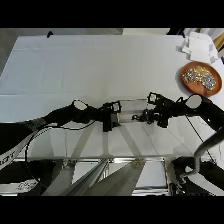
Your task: Fold the box and place the chain.
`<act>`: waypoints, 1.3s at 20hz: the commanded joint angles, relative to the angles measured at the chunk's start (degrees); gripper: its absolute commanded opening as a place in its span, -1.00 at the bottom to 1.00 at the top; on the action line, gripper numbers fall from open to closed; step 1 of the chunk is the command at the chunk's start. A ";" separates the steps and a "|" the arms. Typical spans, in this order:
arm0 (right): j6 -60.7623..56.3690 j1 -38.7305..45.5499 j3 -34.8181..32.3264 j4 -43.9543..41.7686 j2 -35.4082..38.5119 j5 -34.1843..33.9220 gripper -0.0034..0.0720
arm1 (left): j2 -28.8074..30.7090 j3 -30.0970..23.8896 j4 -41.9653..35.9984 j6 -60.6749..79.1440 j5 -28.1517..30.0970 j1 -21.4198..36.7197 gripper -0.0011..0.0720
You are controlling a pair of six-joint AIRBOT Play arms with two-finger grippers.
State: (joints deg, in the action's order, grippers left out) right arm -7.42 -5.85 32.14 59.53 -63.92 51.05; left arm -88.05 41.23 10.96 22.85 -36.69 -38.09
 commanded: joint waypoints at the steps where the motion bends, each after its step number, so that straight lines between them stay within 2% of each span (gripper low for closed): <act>1: 2.12 0.02 -0.04 -0.46 -2.08 -1.70 -0.40 | 0.02 0.04 0.02 0.02 0.00 0.02 -0.28; 5: 2.12 0.02 -0.04 -2.62 -2.54 -4.70 -0.51 | 0.02 0.04 0.02 0.02 0.00 0.02 -0.28; 9: 2.12 -0.07 -0.15 -4.55 -4.63 -3.65 -0.51 | 0.02 0.04 0.02 0.02 0.00 0.02 -0.28; 10: 2.10 -0.28 -0.17 -4.22 -4.59 -3.61 -0.62 | 0.02 0.04 0.02 0.02 0.00 0.02 -0.28; 11: 2.08 -0.28 -0.17 -4.26 -4.11 -2.93 -0.83 | 0.02 0.04 0.02 0.02 0.00 0.02 -0.28; 13: 1.88 -0.26 -0.17 -4.02 -2.29 -2.19 -0.89 | 0.02 0.04 0.02 0.02 0.00 0.02 -0.28; 17: -1.07 -0.22 -0.15 0.76 3.93 -0.87 -0.89 | 0.02 0.04 0.02 0.02 0.00 0.02 -0.28; 21: -5.42 -0.22 -0.15 5.70 14.56 3.23 -0.89 | 0.02 0.04 0.02 0.02 0.00 0.02 -0.28; 23: -8.31 -0.22 -0.15 3.13 20.00 4.44 -0.89 | 0.02 0.04 0.02 0.02 0.00 0.02 -0.28; 26: -11.76 -0.24 -0.13 -6.75 25.77 5.73 -0.89 | 0.02 0.04 0.02 0.02 0.00 0.02 -0.28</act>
